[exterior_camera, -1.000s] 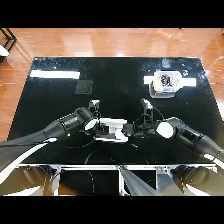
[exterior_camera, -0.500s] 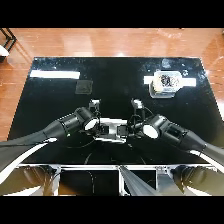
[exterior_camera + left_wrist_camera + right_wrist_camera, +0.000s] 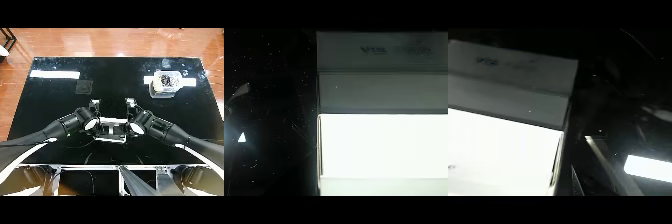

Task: Fold the box and place the chain.

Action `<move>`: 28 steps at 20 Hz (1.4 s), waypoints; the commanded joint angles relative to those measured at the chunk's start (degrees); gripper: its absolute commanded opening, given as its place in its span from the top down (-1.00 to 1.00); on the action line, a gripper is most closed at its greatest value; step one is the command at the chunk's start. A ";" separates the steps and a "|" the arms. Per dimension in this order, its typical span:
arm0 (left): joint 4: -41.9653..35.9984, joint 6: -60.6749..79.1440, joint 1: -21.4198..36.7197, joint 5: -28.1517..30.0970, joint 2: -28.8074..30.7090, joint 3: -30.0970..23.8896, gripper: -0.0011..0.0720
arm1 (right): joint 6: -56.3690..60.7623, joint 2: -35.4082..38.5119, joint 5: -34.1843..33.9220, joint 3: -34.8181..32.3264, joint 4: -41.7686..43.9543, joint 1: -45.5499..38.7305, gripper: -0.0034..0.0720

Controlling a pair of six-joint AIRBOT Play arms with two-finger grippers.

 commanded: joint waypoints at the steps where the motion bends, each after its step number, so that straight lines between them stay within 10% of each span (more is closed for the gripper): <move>1: -0.02 -0.02 0.02 0.02 -0.02 -0.02 0.90 | 1.55 -2.29 3.72 1.49 -0.61 0.20 0.11; 28: -0.26 -0.02 -0.04 -0.02 -0.02 -0.02 0.90 | 2.64 -4.50 1.20 1.49 -0.13 0.48 0.29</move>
